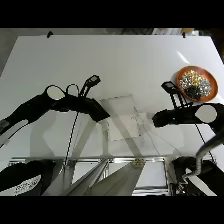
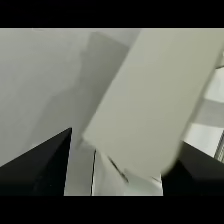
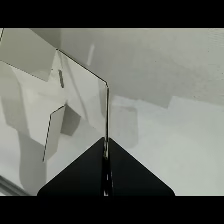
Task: Fold the box and place the chain.
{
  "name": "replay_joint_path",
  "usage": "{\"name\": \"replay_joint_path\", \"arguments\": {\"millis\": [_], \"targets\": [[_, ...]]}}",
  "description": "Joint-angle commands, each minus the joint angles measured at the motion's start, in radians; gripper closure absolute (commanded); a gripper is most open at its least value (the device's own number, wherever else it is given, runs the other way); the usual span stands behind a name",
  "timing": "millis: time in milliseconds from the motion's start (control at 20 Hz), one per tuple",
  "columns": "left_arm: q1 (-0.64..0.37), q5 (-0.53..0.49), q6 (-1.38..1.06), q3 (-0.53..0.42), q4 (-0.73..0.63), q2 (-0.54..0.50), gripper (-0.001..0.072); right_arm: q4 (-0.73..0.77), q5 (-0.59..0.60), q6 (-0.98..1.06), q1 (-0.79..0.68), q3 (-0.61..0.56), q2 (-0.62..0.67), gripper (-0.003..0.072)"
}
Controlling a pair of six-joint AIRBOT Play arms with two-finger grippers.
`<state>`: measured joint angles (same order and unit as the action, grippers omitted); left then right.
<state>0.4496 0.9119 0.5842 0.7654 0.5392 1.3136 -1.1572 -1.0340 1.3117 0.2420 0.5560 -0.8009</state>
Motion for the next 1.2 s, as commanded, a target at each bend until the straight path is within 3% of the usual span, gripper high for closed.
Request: {"name": "replay_joint_path", "arguments": {"millis": [0,250,350,500,600,650,750,900,950,1150], "targets": [[0.0,-0.011,-0.219,0.0,-0.182,0.073,0.0138,0.003,0.002,0.001,0.003,0.0,0.001,0.067],[0.002,-0.011,-0.315,0.0,-0.269,0.114,0.0181,0.003,0.002,0.001,0.003,0.0,0.001,0.067],[0.003,-0.01,-0.331,0.0,-0.269,0.12,0.0283,0.003,0.002,0.001,0.003,0.0,0.001,0.067],[0.003,0.018,-0.381,0.0,-0.253,0.119,0.0526,0.005,0.002,0.001,0.003,0.0,0.001,0.067],[0.003,0.019,-0.417,0.0,-0.236,0.119,0.0604,0.017,0.002,0.001,0.003,0.0,0.001,0.0669],[0.003,0.02,-0.455,0.0,-0.234,0.118,0.0706,0.025,0.002,0.001,0.003,0.0,0.001,0.0669],[0.003,0.021,-0.488,0.003,-0.235,0.116,0.0703,0.053,0.003,0.0,0.003,0.002,0.001,0.063],[0.005,0.056,-0.549,0.021,-0.22,0.114,0.0704,0.062,-0.001,-0.003,0.003,0.042,0.002,0.0338],[0.01,0.06,-0.583,0.027,-0.201,0.114,0.0704,0.059,-0.006,-0.003,0.003,0.07,0.005,0.0293],[0.048,0.032,-0.658,0.04,-0.096,0.115,0.0704,-0.035,-0.033,-0.003,0.003,0.196,0.031,0.0266]]}}
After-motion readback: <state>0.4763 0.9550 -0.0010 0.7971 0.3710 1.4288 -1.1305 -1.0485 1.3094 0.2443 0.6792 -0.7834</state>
